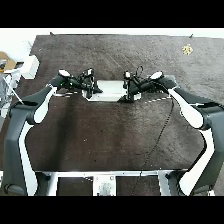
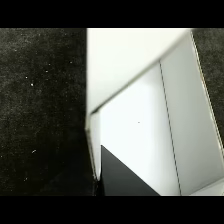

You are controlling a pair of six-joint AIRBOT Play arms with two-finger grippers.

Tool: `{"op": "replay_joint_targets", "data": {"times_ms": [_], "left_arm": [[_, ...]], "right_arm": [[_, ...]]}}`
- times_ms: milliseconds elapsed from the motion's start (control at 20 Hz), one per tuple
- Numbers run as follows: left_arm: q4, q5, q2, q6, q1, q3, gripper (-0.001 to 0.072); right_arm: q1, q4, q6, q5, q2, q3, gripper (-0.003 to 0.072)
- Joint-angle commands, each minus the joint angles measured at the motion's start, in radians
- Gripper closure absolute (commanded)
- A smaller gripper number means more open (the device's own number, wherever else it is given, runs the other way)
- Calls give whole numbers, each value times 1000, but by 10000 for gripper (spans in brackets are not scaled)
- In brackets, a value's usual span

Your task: Fold the box and place the chain.

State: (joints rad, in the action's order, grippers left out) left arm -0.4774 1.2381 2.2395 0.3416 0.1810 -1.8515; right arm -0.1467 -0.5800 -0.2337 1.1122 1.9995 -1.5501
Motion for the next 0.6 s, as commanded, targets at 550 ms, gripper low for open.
{"op": "replay_joint_targets", "data": {"times_ms": [550], "left_arm": [[0,0,0,0,0,0,698]], "right_arm": [[-14,-5,-17,-18,43,-27,118]]}}
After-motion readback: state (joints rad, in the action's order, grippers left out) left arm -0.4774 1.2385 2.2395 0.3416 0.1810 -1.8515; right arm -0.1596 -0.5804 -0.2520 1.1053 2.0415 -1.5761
